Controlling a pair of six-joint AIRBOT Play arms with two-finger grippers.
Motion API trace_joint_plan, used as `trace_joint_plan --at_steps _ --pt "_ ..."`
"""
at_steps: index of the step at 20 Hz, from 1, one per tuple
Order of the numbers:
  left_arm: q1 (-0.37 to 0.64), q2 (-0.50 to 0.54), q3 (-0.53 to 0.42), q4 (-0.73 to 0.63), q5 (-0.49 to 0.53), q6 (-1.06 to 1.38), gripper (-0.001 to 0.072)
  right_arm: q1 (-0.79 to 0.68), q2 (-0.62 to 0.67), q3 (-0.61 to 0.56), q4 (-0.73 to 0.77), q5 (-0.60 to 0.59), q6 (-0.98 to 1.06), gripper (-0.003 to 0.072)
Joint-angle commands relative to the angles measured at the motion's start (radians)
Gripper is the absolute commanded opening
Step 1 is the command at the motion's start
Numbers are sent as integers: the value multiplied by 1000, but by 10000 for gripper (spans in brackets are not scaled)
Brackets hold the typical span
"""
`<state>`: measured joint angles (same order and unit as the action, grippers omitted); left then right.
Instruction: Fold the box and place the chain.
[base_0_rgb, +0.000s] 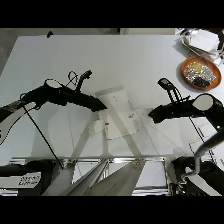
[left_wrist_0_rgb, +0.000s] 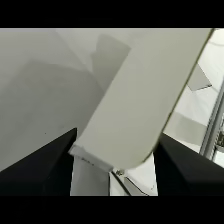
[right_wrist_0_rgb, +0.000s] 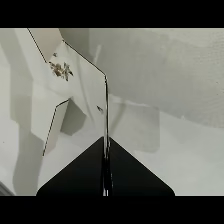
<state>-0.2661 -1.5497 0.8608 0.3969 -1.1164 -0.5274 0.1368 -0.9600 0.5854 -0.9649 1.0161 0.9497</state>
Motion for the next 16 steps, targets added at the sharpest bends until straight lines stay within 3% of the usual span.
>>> trace_joint_plan --at_steps 1,3,6,8,9,14,16 --pt "-22 -44 0 -29 -51 61 493 1 1 0 5 1 0 17" --pt "-42 -69 0 -32 -46 82 466 1 1 0 5 1 0 17" --pt "-57 -74 0 -106 -43 166 325 1 1 0 5 1 0 17" --pt "-60 -73 0 -136 -43 227 139 1 1 0 5 4 0 17" --pt "-60 -72 0 -135 -45 247 -4 1 1 0 5 11 0 17" --pt "-60 2 0 -97 -54 329 2 1 1 13 8 64 23 27" --pt "-62 72 0 -16 -55 347 2 1 1 51 6 119 31 187"
